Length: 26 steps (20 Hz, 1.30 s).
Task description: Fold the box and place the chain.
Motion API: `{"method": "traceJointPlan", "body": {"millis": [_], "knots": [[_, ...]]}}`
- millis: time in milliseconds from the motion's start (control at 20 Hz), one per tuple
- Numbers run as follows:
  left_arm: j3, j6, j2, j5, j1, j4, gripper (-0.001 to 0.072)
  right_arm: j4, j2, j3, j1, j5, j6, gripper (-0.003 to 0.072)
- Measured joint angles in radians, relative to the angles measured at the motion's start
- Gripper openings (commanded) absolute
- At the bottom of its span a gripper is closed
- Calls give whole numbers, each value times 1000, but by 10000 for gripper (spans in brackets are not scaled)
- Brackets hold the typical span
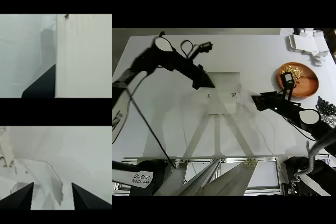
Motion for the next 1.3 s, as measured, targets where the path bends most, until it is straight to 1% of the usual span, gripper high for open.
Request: {"method": "traceJointPlan", "body": {"millis": [100, 200, 350, 500, 650, 800, 950, 1150, 1300], "knots": [[-41, 24, 112, 13, 5, 18, 3, 0, 65, 0, 0, -31, 0, 522], [-124, 77, 185, 41, 14, -13, 3, 1, 122, 0, 0, -77, 0, 522], [-255, 169, 218, 111, 24, -68, 8, 1, 177, 0, 0, -142, 0, 521], [-331, 273, 183, 159, 25, -86, 8, 1, 198, 0, 0, -174, 0, 521], [-359, 367, 113, 192, 17, -89, 6, 1, 205, 0, 0, -188, 0, 521], [-370, 459, 37, 221, 2, -98, 5, 1, 208, 0, 0, -194, 0, 521], [-375, 560, -23, 249, -16, -137, 5, 0, 209, 0, 0, -197, 0, 521], [-376, 639, -72, 315, -40, -187, 5, 0, 209, 0, 0, -197, -1, 521], [-377, 661, -105, 344, -49, -202, 4, 0, 207, 0, 0, -198, -1, 520]]}}
